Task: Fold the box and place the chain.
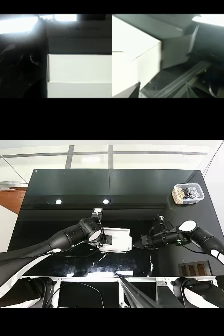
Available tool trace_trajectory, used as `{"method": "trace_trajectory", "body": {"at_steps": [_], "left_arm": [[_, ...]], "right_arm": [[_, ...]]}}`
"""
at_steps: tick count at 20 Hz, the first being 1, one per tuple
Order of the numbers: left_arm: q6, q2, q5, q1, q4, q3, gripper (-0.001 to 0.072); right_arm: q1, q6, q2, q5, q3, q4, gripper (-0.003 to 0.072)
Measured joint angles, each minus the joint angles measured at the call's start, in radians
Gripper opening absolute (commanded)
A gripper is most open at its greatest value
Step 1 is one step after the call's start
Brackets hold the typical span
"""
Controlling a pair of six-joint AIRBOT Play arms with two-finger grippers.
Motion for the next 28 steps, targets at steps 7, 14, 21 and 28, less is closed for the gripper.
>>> {"method": "trace_trajectory", "body": {"at_steps": [7, 14, 21, 28], "left_arm": [[0.000, 0.000, -0.003, 0.000, 0.000, 0.000, 0.0031], [0.000, 0.000, -0.003, 0.000, 0.000, 0.000, 0.0031], [0.000, 0.000, -0.003, 0.000, 0.000, 0.000, 0.0031], [0.000, 0.000, -0.002, 0.000, 0.000, 0.000, 0.0032]], "right_arm": [[0.045, 0.041, -0.001, 0.005, 0.051, 0.060, 0.0660], [0.283, 0.451, -0.001, -0.132, 0.176, -0.249, 0.0422], [0.468, 0.811, -0.002, -0.185, 0.256, -0.536, 0.0334], [0.583, 1.081, -0.067, -0.139, 0.338, -0.729, 0.0334]]}}
